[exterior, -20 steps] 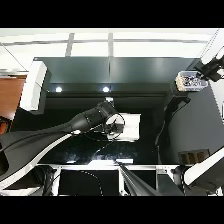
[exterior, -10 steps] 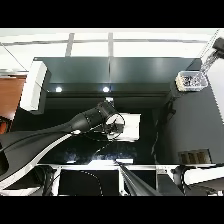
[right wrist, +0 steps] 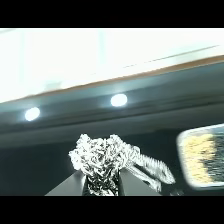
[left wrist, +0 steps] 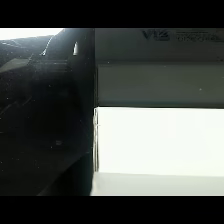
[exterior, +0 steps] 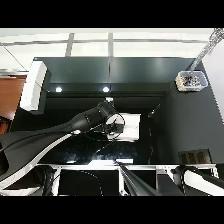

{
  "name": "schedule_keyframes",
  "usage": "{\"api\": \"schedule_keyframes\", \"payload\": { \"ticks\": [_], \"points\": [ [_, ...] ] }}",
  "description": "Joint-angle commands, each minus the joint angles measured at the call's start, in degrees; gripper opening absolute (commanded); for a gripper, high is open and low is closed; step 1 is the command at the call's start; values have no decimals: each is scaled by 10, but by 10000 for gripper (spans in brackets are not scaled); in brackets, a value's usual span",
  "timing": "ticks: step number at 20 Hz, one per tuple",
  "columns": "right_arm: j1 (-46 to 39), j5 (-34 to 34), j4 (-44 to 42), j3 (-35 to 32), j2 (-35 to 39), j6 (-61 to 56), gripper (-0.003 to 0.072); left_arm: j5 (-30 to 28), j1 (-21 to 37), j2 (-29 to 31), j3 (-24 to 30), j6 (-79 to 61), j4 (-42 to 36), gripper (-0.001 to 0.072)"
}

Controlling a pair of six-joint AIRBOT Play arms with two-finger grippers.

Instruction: Fold the box and place the chain.

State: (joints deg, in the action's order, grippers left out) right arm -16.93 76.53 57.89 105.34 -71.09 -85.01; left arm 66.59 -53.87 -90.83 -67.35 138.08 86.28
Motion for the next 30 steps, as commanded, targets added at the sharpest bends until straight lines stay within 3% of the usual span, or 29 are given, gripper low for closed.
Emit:
{"api": "schedule_keyframes", "payload": {
  "ticks": [1, 6, 9, 12, 20, 30],
  "points": [
    [21, 24, -71, -76, 85, 54, -1, -1, 0, 0, 0, 0, 0, 24],
    [106, 100, -84, -245, 192, 85, -2, 0, 0, 0, 0, 0, 0, 25],
    [171, 171, -86, -297, 212, 97, -2, -1, 0, 0, 0, 0, 0, 24],
    [232, 178, -115, -332, 212, 97, -2, -1, 0, 0, 0, 0, 0, 24],
    [306, 97, -162, -407, 212, 96, -2, -1, 0, 0, 0, 0, 0, 25],
    [335, -25, -158, -565, 210, 95, 1, -1, 0, 0, 0, 0, 0, 24]
  ]
}}
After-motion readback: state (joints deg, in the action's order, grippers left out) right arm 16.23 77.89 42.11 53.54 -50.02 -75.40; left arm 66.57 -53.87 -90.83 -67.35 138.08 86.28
